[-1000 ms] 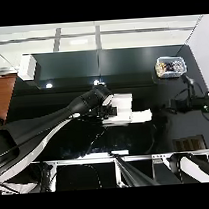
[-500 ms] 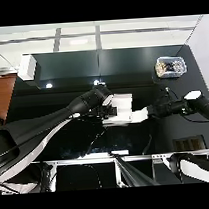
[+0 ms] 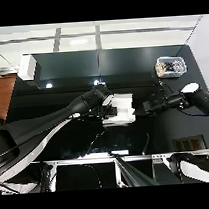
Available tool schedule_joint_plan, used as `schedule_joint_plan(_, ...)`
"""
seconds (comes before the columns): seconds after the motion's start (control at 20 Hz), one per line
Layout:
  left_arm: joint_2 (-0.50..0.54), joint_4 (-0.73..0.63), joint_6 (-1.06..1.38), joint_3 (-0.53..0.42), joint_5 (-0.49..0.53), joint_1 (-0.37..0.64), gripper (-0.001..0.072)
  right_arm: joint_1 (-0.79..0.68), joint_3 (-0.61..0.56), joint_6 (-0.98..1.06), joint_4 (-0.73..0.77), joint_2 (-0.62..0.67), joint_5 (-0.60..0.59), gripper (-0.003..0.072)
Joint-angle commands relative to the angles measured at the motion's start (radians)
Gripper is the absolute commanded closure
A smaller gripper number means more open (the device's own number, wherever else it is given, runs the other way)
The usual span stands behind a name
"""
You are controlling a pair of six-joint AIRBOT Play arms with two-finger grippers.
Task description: Fold the box and place the chain.
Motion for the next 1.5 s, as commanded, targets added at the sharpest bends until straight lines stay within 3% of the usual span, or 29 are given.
schedule_joint_plan(0.0, 0.0, 0.0, 0.0, 0.001, 0.001, 0.001, 0.0683, 0.097, 0.029, 0.086, -0.012, 0.0, -0.08, 0.0244)
schedule_joint_plan(0.3, 0.0, 0.0, 0.0, 0.001, 0.0, 0.001, 0.0684, 0.312, 0.147, 0.442, -0.342, 0.0, -0.18, 0.0274)
schedule_joint_plan(0.35, 0.0, 0.0, 0.0, 0.001, 0.0, 0.001, 0.0683, 0.349, 0.165, 0.509, -0.404, 0.0, -0.194, 0.0298)
schedule_joint_plan(0.4, 0.0, 0.0, 0.0, 0.001, 0.0, 0.001, 0.0683, 0.387, 0.181, 0.57, -0.47, 0.0, -0.207, 0.0368)
schedule_joint_plan(0.5, 0.0, 0.0, 0.0, 0.001, 0.0, 0.001, 0.0683, 0.45, 0.203, 0.711, -0.6, -0.002, -0.224, 0.0372)
schedule_joint_plan(0.85, 0.0, 0.008, 0.0, 0.001, 0.002, 0.001, 0.0683, 0.65, 0.329, 1.128, -0.941, -0.116, -0.129, 0.0372)
schedule_joint_plan(1.15, 0.0, 0.008, 0.0, 0.001, 0.002, 0.001, 0.0683, 0.676, 0.333, 1.222, -0.956, -0.124, -0.117, 0.0391)
schedule_joint_plan(1.25, 0.0, 0.007, 0.0, 0.001, 0.002, 0.001, 0.0683, 0.676, 0.333, 1.222, -0.942, -0.124, -0.118, 0.0631)
schedule_joint_plan(1.45, 0.0, 0.007, 0.0, 0.001, 0.002, 0.001, 0.0683, 0.674, 0.333, 1.222, -0.941, -0.124, -0.119, 0.0671)
